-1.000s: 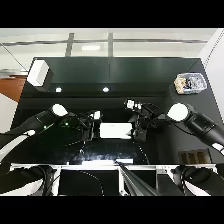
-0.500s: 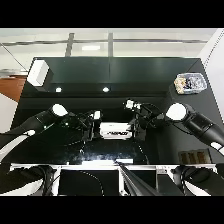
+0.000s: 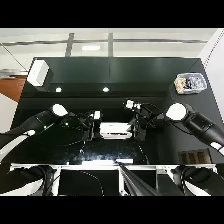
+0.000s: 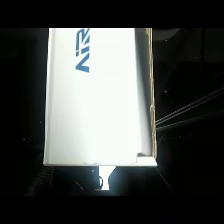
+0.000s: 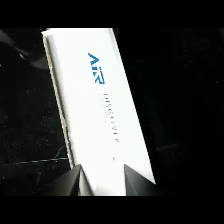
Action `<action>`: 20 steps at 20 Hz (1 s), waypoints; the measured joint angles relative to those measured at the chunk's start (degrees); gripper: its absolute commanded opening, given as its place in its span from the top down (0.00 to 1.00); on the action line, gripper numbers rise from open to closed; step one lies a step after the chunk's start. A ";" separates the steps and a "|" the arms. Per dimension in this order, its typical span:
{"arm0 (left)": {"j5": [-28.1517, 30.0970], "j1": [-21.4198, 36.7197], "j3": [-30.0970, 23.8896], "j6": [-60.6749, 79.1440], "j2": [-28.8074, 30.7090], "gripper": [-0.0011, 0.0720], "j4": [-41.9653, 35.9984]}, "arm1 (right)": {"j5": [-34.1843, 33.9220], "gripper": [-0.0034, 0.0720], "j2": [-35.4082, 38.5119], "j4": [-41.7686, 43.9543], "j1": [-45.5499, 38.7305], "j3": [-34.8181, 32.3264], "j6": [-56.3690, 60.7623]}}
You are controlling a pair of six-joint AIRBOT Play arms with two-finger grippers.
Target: Fold the box and place the chain.
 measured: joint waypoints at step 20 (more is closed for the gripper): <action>0.00 0.00 0.00 0.15 0.00 0.33 0.00 | 0.07 0.59 -0.63 -0.11 0.00 -0.09 0.61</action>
